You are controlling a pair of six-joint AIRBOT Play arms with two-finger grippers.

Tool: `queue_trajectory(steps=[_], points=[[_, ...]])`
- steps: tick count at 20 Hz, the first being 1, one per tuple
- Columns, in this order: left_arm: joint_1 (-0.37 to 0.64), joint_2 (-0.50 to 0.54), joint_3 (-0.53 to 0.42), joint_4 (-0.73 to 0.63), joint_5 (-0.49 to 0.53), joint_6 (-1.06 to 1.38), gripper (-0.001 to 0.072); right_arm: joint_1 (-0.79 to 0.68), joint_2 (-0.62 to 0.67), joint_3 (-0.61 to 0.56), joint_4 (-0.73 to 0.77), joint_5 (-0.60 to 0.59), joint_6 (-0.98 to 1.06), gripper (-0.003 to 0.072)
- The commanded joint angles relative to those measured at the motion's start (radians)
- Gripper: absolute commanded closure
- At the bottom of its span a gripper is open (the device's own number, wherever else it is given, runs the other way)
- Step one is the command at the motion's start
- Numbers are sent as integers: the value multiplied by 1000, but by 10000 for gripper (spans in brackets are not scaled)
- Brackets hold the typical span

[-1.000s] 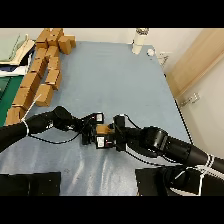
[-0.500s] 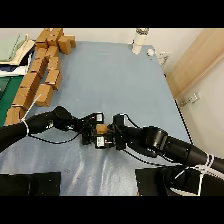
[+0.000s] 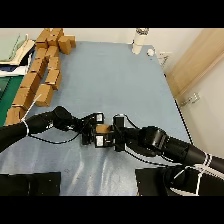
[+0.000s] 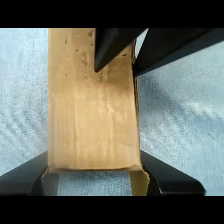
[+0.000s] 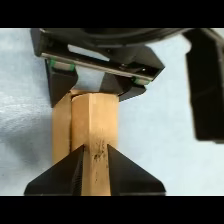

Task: Fold the box.

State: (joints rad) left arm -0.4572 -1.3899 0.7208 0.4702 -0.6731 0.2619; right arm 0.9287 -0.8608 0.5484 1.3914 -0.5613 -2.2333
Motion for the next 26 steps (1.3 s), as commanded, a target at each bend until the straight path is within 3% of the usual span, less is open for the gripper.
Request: queue_trajectory(steps=[1,8,11,12,13,16,21,26], points=[[0,0,0,0,1,0,306,2,0,-2,80,-43,0,467],[0,0,0,0,0,0,306,1,9,15,169,-79,17,459],[0,0,0,0,0,0,306,0,109,38,324,-106,386,461],[0,0,0,0,1,0,306,-1,140,35,348,-107,566,512],[0,0,0,0,1,0,306,-6,168,28,345,-113,726,680],[0,0,0,0,1,0,306,-65,218,-23,370,-103,1010,683],[0,0,0,0,1,0,306,-246,230,-127,603,-19,970,683],[0,0,0,0,1,0,306,-272,173,-159,750,20,894,684]])
